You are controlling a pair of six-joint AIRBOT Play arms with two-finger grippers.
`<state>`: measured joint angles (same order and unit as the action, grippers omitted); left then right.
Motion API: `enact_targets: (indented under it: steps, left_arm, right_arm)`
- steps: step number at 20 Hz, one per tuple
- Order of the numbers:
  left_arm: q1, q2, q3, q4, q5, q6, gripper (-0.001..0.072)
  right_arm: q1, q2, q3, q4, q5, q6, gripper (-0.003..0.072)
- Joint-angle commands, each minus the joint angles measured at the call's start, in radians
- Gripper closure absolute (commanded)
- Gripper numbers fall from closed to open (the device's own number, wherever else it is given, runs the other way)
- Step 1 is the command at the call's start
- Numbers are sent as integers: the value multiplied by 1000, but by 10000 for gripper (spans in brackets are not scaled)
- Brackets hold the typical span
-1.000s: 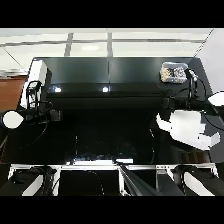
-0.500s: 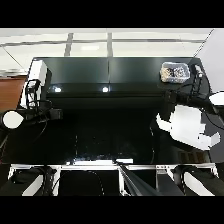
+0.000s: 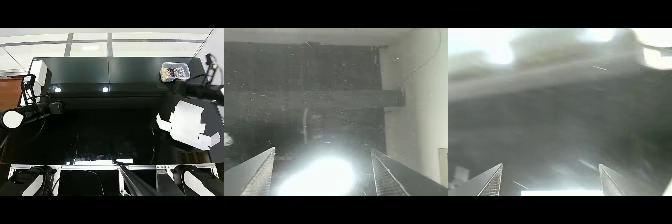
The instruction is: Fold the box and place the chain.
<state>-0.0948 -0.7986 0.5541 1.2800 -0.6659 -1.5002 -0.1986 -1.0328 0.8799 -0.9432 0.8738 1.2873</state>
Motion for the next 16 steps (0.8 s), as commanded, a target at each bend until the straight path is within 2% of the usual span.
enact_targets:
  steps: [1, 2, 3, 6, 8, 10, 12, 14, 16]
  left_arm:
    - [0, -1, 0, -13, -7, 0, 5]
    - [0, -1, 0, -13, -7, 0, 5]
    - [0, -1, 0, -13, -5, 1, 5]
    - [0, -1, 0, -14, -24, 0, 5]
    - [0, -1, 0, -14, -31, 0, 5]
    - [0, -1, -1, -14, -47, 0, 5]
    - [0, -1, -2, -14, -51, 0, 5]
    - [0, -1, -2, -14, -45, 0, 6]
    - [0, -2, -2, -14, -45, 0, 6]
  right_arm:
    - [-137, -1, 188, -684, 386, 336, -34]
    - [-205, -1, 204, -781, 454, 349, -34]
    - [-291, -2, 203, -808, 518, 360, -34]
    - [-550, -19, 169, -755, 655, 349, -34]
    - [-680, -19, 118, -751, 678, 320, -34]
    - [-758, -19, 56, -676, 635, 264, -34]
    - [-760, -19, -12, -581, 573, 131, 94]
    - [-721, -19, -79, -579, 502, 37, 93]
    - [-679, -26, -97, -570, 402, -2, 94]
